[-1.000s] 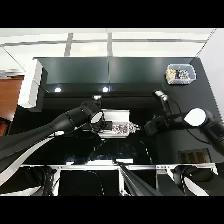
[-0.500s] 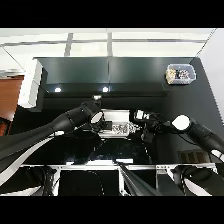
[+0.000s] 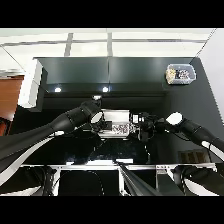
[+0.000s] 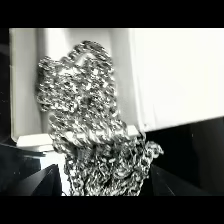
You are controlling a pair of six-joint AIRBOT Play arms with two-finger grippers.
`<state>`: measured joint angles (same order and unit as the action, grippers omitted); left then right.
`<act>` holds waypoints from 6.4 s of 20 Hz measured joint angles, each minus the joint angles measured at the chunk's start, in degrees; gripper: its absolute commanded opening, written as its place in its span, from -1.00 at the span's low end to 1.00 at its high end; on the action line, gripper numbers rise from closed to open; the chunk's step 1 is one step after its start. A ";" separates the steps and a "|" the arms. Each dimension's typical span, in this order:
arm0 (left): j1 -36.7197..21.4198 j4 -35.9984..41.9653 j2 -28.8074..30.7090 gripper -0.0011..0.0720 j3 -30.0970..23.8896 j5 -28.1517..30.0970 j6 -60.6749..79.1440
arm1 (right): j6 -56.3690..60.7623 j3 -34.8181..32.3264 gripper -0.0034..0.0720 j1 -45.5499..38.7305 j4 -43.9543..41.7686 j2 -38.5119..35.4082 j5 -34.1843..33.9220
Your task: Fold the box and place the chain.
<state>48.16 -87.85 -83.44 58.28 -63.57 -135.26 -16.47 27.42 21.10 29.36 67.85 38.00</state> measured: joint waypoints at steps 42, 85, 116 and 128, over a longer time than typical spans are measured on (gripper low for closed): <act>0.00 0.09 0.00 -0.89 0.00 -0.04 0.00 | 72.22 18.51 0.29 -8.92 15.19 -8.35 28.96; 0.04 0.09 0.00 -0.89 0.00 -1.68 0.00 | 62.47 10.40 -0.03 2.93 0.83 -16.92 11.74; -27.61 25.09 36.96 0.99 -32.00 8.59 51.01 | 65.83 9.57 -0.03 -5.95 10.32 -16.74 17.86; -27.10 47.76 27.47 0.98 -35.32 16.57 132.56 | 69.90 9.57 -0.03 -5.95 10.03 -16.74 16.96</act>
<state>21.06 -40.10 -55.96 22.96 -47.00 -2.70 53.43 36.99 15.16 39.40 51.11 54.96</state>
